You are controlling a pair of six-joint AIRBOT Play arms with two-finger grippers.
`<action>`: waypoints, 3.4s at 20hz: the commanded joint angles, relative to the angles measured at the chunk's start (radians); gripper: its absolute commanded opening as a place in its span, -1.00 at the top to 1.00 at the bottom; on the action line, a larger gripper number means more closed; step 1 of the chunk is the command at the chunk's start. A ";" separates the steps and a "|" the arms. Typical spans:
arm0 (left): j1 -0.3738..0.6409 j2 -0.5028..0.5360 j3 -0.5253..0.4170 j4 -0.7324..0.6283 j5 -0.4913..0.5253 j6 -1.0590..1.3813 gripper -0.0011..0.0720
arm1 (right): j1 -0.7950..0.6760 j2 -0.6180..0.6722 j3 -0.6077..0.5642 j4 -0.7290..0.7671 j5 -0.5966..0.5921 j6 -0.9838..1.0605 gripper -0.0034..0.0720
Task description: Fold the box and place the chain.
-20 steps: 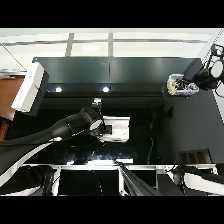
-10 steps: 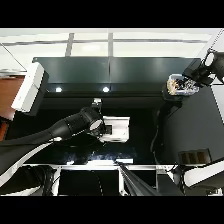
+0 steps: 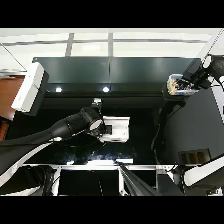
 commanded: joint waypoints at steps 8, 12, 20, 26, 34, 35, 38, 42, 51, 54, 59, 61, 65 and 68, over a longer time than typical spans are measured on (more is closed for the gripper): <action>0.000 0.000 0.000 0.000 0.000 0.000 0.89 | -0.006 0.000 0.001 0.007 0.052 -0.028 0.85; 0.000 0.000 0.000 0.000 0.001 0.000 0.89 | -0.006 0.078 0.001 0.008 0.082 -0.116 0.85; 0.000 0.000 0.000 -0.003 0.005 0.000 0.89 | -0.005 0.376 0.001 0.089 0.058 -0.276 0.85; 0.000 0.000 0.000 -0.003 0.004 0.000 0.89 | 0.000 0.650 0.001 0.332 0.108 -0.449 0.85; 0.000 0.000 0.000 -0.003 0.003 0.000 0.89 | 0.059 0.946 0.001 0.588 0.190 -0.524 0.86; 0.000 0.000 0.000 -0.003 0.003 0.000 0.89 | 0.098 0.964 0.001 0.588 0.213 -0.523 0.85; 0.000 0.000 0.000 -0.001 0.003 0.001 0.89 | 0.228 0.982 0.001 0.597 0.371 -0.525 0.85; 0.000 0.000 0.000 0.001 0.003 0.001 0.89 | 0.414 0.982 0.000 0.599 0.538 -0.555 0.85; 0.000 0.000 0.000 0.001 0.004 0.000 0.89 | 0.696 0.978 -0.034 0.704 0.473 -0.505 0.85; 0.000 0.000 0.000 0.001 0.004 0.000 0.89 | 0.749 0.972 -0.089 0.704 0.396 -0.504 0.85; 0.000 0.000 0.000 0.002 0.004 0.000 0.89 | 0.806 0.932 -0.156 0.704 0.336 -0.509 0.85; 0.001 0.000 0.000 0.005 0.004 0.000 0.89 | 0.819 0.917 -0.177 0.704 0.304 -0.510 0.85; 0.000 0.000 0.000 0.005 0.004 0.000 0.89 | 0.819 0.889 -0.184 0.702 0.305 -0.521 0.85; 0.001 0.000 0.000 0.005 0.004 0.000 0.89 | 0.819 0.877 -0.184 0.670 0.335 -0.524 0.85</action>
